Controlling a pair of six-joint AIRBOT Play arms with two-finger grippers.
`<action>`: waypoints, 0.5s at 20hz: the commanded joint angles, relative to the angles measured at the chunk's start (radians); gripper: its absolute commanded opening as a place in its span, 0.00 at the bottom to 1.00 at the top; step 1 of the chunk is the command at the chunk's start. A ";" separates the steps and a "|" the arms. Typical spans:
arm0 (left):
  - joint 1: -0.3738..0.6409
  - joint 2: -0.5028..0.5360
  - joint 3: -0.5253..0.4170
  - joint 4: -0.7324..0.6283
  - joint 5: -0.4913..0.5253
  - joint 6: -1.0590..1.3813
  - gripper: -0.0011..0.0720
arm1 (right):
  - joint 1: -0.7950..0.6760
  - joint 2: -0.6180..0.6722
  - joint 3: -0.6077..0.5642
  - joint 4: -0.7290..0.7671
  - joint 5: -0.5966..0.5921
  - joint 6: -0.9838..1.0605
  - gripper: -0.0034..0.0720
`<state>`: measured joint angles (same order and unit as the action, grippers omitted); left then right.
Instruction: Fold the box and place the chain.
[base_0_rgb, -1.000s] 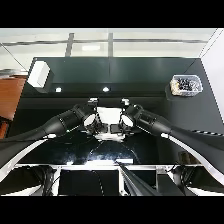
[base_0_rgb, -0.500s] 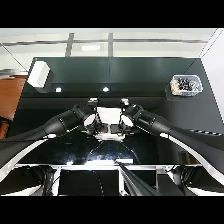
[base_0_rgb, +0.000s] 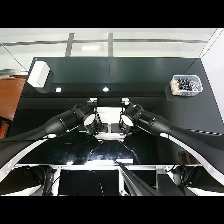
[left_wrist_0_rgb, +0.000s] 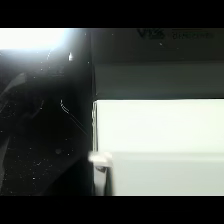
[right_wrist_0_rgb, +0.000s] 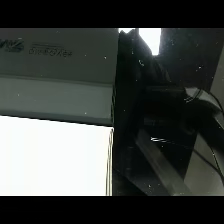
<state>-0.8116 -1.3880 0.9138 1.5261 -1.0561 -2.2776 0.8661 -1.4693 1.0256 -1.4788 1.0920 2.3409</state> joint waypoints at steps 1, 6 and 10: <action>0.001 0.000 0.000 0.003 -0.002 0.004 0.06 | 0.001 0.000 0.000 0.002 -0.003 -0.005 0.08; 0.001 0.000 0.000 0.003 -0.002 0.004 0.06 | 0.000 0.001 0.001 0.004 0.008 -0.004 0.46; 0.001 0.000 0.000 0.002 0.000 0.003 0.06 | -0.005 0.039 0.001 0.000 0.034 -0.064 0.55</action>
<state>-0.8112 -1.3880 0.9138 1.5295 -1.0554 -2.2700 0.8646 -1.4528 1.0256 -1.4784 1.1133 2.3123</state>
